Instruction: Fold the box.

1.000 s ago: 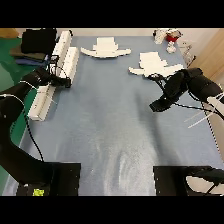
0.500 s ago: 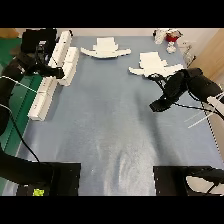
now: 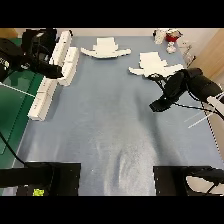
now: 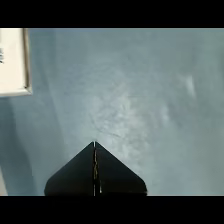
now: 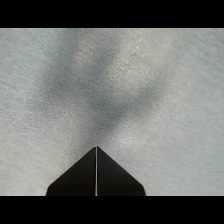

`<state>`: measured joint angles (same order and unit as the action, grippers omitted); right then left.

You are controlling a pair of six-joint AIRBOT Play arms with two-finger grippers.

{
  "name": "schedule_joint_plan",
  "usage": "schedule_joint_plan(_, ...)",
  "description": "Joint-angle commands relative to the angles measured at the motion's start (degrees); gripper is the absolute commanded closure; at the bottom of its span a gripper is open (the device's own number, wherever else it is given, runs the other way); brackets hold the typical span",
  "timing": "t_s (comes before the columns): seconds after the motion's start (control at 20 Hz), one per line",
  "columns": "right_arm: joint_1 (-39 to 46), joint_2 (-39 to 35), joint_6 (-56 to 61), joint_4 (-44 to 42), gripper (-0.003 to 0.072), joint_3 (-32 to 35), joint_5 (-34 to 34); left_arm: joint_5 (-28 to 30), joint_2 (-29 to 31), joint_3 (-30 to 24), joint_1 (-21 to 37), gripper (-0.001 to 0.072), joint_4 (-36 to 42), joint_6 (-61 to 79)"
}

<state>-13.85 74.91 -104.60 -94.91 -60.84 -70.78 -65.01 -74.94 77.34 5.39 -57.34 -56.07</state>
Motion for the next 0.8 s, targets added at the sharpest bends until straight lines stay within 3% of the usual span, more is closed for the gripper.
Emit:
schedule_joint_plan(0.0, 0.04, 0.02, 0.0, 0.0, 0.0681, -0.04, 0.02, -7.48, 4.63, -4.02, -6.86, 0.0701, -0.09, -4.26)
schedule_joint_plan(0.25, 0.04, 0.02, 0.0, -0.02, 0.0681, -0.04, 0.02, 2.89, 13.29, -19.8, -24.61, 0.0701, -2.12, -14.91)
schedule_joint_plan(0.45, 0.04, 0.0, 0.0, -0.02, 0.0681, -0.02, 0.0, 13.7, 13.81, -29.88, -35.74, 0.0699, -2.95, -20.79)
schedule_joint_plan(0.55, 0.04, 0.02, 0.0, -0.02, 0.0681, -0.02, 0.02, 19.91, 13.81, -33.14, -38.56, 0.0698, -3.37, -21.75)
schedule_joint_plan(0.75, 0.04, 0.02, 0.0, -0.02, 0.0681, -0.02, 0.02, 20.7, 13.84, -33.7, -38.99, 0.0698, -3.15, -21.75)
